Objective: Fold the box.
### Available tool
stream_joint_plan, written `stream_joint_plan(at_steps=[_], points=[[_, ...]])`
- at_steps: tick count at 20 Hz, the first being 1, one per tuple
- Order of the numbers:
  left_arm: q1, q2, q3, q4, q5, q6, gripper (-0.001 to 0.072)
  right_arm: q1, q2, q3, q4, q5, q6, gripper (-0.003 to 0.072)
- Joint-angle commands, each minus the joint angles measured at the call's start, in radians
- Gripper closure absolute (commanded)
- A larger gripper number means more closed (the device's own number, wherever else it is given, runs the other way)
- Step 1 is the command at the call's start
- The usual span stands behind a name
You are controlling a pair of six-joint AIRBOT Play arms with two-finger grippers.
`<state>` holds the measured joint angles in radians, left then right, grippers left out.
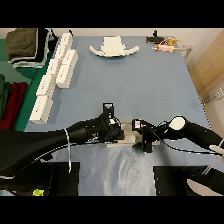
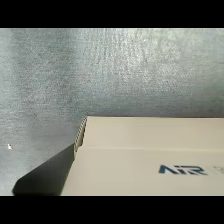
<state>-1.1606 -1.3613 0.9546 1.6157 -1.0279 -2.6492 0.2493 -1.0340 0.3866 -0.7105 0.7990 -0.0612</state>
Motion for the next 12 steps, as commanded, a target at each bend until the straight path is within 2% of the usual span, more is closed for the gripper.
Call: stream_joint_plan(at_steps=[1, 3, 4, 5, 6, 7, 8, 12], points=[[-0.005, -0.006, 0.0, 0.008, -0.002, -0.015, 0.0397, 0.0, 0.0, 0.001, 0.0, 0.0, 0.0, 0.0174], [-0.005, -0.013, 0.0, 0.008, -0.004, -0.022, 0.0399, 0.0, 0.001, 0.001, 0.0, 0.0, 0.0, 0.0175], [-0.005, -0.017, 0.0, 0.009, -0.005, -0.035, 0.043, 0.0, 0.001, 0.001, 0.0, 0.0, 0.0, 0.0174], [-0.005, -0.021, 0.0, 0.009, -0.003, -0.041, 0.0496, 0.0, 0.001, 0.001, 0.0, 0.0, 0.0, 0.0174], [-0.005, -0.024, 0.0, 0.009, -0.005, -0.052, 0.0499, 0.0, 0.001, 0.001, 0.0, 0.0, 0.0, 0.0174], [-0.005, -0.026, 0.0, 0.009, -0.009, -0.063, 0.0673, 0.0, 0.001, 0.001, 0.0, 0.0, 0.0, 0.0175], [-0.006, -0.027, 0.0, 0.01, -0.014, -0.065, 0.0694, 0.0, 0.001, 0.001, 0.0, 0.0, 0.0, 0.0174], [-0.005, -0.027, 0.006, 0.019, -0.045, -0.088, 0.0693, 0.0, 0.001, 0.001, 0.0, 0.0, 0.0, 0.0174]])
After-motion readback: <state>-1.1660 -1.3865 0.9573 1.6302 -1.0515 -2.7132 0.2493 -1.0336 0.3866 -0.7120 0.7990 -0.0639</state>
